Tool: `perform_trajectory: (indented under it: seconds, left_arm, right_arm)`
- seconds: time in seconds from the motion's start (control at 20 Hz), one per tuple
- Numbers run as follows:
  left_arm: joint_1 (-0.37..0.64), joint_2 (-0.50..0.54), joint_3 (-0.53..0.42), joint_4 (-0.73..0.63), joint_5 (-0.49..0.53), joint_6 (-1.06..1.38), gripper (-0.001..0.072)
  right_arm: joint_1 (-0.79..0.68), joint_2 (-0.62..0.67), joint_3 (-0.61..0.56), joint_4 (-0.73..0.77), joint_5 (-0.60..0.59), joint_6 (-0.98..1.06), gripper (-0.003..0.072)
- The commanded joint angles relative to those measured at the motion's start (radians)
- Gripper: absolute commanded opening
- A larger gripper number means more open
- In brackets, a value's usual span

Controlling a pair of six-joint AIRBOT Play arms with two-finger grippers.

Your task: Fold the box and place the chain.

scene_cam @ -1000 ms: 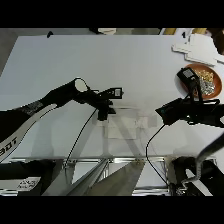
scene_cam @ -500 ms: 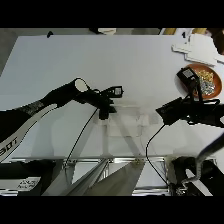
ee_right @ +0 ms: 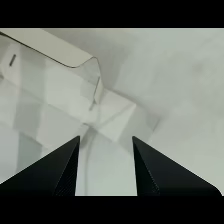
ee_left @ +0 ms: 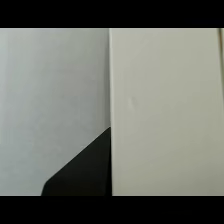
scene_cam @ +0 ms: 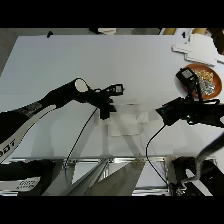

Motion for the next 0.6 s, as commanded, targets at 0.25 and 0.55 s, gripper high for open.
perform_trajectory:
  seconds: [0.25, 0.55]
  left_arm:
    - [-0.011, 0.006, 0.001, 0.078, 0.005, -0.072, 0.0001]
    - [-0.011, -0.008, 0.001, 0.078, 0.013, -0.050, 0.0002]
  right_arm:
    - [0.001, 0.000, 0.000, 0.001, 0.001, -0.003, 0.0362]
    - [0.001, 0.000, 0.000, 0.008, 0.010, -0.003, 0.0362]
